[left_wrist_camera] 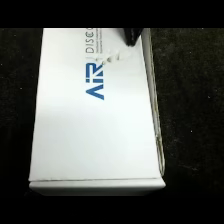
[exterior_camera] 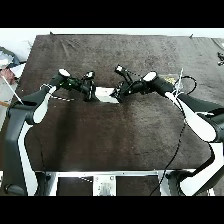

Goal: Fold the box and place the chain.

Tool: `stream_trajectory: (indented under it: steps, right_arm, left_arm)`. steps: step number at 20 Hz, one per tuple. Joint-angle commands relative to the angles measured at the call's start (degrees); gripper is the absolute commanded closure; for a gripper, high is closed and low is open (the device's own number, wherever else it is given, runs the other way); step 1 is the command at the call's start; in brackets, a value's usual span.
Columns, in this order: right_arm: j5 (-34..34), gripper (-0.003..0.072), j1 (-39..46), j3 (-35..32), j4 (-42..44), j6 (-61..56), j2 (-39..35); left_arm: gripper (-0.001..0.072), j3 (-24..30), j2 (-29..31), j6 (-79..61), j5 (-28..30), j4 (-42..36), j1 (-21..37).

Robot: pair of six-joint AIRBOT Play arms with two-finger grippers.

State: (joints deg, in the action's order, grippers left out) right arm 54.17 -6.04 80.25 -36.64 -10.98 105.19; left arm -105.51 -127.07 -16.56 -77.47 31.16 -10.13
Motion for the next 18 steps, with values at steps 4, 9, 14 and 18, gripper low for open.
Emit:
stream_trajectory:
  steps: [4, 9, 14, 18]
  right_arm:
    - [-2.62, 0.0706, 0.04, 0.24, 8.98, 2.60, -5.27]
    - [-5.11, 0.0706, 0.04, -1.14, 11.39, -0.13, -18.47]
    - [-12.09, 0.0707, 0.04, -12.96, 10.73, -4.22, -37.83]
    - [-25.18, 0.0706, 0.04, -29.64, 10.75, -5.84, -55.89]
  left_arm:
    - [0.0435, -0.07, 0.04, 0.07, -0.04, -0.13, 0.07]
    - [0.0435, -0.07, 0.04, 0.04, -0.07, -0.13, 0.07]
    - [0.0435, -0.07, 0.04, 0.02, 0.11, -0.15, 0.07]
    - [0.0435, -0.07, 0.04, 0.02, 0.11, -0.15, 0.07]
